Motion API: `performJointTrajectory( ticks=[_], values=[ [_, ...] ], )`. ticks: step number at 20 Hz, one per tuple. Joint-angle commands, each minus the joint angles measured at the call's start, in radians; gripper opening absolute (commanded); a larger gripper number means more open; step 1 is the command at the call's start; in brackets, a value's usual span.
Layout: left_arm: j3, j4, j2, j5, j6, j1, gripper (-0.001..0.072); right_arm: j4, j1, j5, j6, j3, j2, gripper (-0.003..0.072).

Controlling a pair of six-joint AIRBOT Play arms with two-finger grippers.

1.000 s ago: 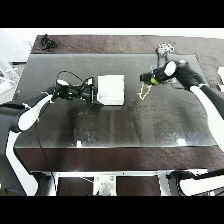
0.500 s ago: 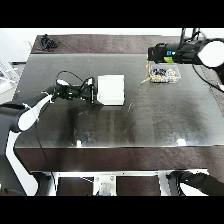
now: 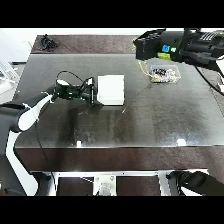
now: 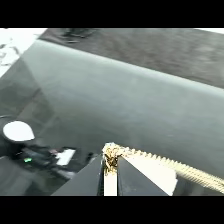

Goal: Fold the box and place the chain.

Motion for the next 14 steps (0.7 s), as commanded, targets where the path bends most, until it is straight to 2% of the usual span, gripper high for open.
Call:
performJointTrajectory(
  ticks=[1, 8, 14],
  values=[
    [0.0, 0.0, 0.001, 0.0, 0.0, 0.001, 0.0541, 0.013, 0.064, -0.029, 0.005, 0.003, 0.003, 0.0001],
    [0.0, 0.0, 0.001, 0.0, 0.0, 0.001, 0.054, 0.067, 0.162, -0.079, 0.034, 0.003, -0.122, 0.0001],
    [0.0, 0.0, 0.001, 0.0, 0.001, 0.001, 0.0541, 0.05, 0.15, -0.063, 0.034, 0.0, -0.202, 0.0002]
  ],
)
